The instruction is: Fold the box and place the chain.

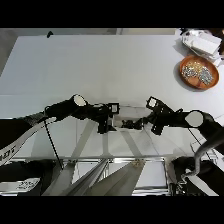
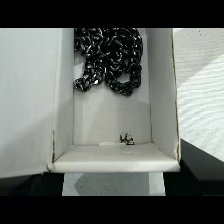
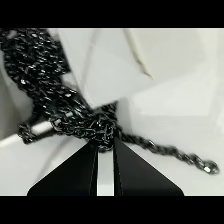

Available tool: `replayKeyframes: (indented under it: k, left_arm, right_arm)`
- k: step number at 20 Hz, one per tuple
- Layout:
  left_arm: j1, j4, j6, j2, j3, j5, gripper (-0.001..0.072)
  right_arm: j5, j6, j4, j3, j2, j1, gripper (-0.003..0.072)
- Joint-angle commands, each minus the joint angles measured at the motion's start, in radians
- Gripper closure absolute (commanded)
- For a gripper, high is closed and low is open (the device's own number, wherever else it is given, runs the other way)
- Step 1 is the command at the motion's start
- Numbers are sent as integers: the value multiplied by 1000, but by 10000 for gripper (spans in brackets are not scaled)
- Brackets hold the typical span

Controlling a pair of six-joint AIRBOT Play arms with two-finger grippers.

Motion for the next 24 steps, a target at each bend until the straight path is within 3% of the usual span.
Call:
replayKeyframes:
  k: [1, 6, 11, 24]
  left_arm:
    - [0, 0, -1, 0, 1, 0, 573]
    - [0, 0, -1, 0, 1, 0, 573]
    - [0, 0, -1, 0, 1, 0, 573]
    - [0, 0, -1, 0, 1, 0, 573]
  right_arm:
    - [32, 174, -150, 5, 119, 0, 679]
    - [47, 199, -101, 11, 341, 0, 680]
    - [40, 196, 72, 65, 513, 0, 680]
    - [37, 23, 504, 199, 538, 0, 680]
